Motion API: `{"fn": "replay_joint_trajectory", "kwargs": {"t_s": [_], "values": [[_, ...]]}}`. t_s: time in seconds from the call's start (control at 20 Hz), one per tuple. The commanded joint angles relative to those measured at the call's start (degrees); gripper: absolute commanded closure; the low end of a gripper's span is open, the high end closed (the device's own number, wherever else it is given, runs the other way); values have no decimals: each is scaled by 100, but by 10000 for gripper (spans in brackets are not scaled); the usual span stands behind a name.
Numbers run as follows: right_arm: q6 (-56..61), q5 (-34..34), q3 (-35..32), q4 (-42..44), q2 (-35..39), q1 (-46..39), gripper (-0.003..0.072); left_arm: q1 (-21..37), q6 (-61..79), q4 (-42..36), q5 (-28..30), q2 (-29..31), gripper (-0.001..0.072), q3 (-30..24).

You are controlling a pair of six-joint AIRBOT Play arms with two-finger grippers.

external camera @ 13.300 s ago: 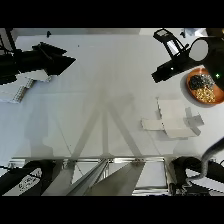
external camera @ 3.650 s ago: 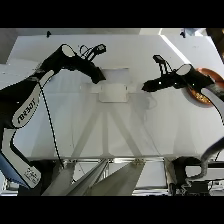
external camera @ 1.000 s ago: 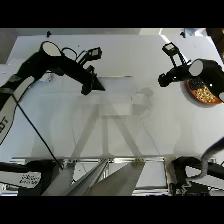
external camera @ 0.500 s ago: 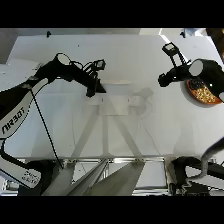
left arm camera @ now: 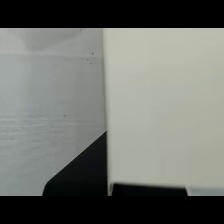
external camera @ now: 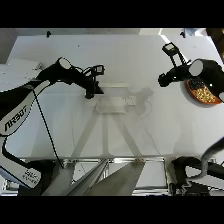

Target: Fold the box and place the chain.

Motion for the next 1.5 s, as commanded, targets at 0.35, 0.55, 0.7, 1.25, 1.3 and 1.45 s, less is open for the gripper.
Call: {"fn": "replay_joint_trajectory", "kwargs": {"t_s": [0.35,0.55,0.7,1.25,1.3,1.45], "values": [[0,0,2,0,4,2,267,7,31,20,96,-79,702,-57],[0,0,2,0,4,2,267,-7,31,20,61,-79,703,-57],[0,0,2,0,4,2,267,-7,31,20,61,-79,703,-57],[2,-85,2,39,2,2,267,-7,31,20,61,-79,703,-57],[4,-177,2,247,2,2,269,-7,31,20,61,-79,703,-57],[-332,-153,2,1025,11,24,281,-7,31,20,61,-79,703,-57]]}}
